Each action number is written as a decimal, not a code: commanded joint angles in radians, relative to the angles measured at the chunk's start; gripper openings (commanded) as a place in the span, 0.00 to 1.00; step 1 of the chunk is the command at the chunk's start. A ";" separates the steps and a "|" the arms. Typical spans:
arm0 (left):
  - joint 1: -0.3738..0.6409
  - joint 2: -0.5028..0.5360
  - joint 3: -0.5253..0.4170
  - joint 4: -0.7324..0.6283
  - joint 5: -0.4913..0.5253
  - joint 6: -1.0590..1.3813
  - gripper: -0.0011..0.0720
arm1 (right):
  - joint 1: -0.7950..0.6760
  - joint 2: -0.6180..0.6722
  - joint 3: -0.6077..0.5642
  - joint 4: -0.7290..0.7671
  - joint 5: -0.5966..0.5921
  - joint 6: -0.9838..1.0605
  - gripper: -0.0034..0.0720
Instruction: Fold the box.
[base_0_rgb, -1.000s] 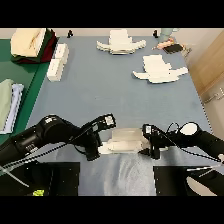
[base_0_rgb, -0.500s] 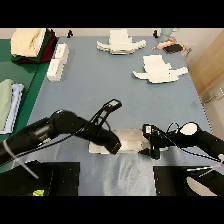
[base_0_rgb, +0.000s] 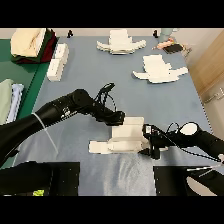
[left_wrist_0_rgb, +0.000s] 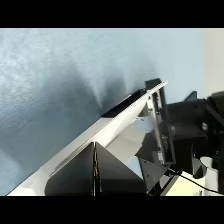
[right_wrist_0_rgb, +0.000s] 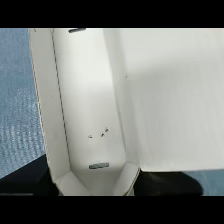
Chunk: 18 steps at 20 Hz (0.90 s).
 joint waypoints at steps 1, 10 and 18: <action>0.025 -0.075 0.008 -0.009 -0.042 -0.063 0.04 | 0.000 0.001 0.001 0.000 0.000 0.000 0.72; 0.024 -0.192 0.008 -0.012 -0.126 -0.081 0.04 | 0.000 0.001 0.001 0.000 0.000 0.000 0.72; 0.034 -0.135 0.023 -0.020 -0.092 0.051 0.04 | 0.000 0.001 0.001 0.000 0.000 0.000 0.72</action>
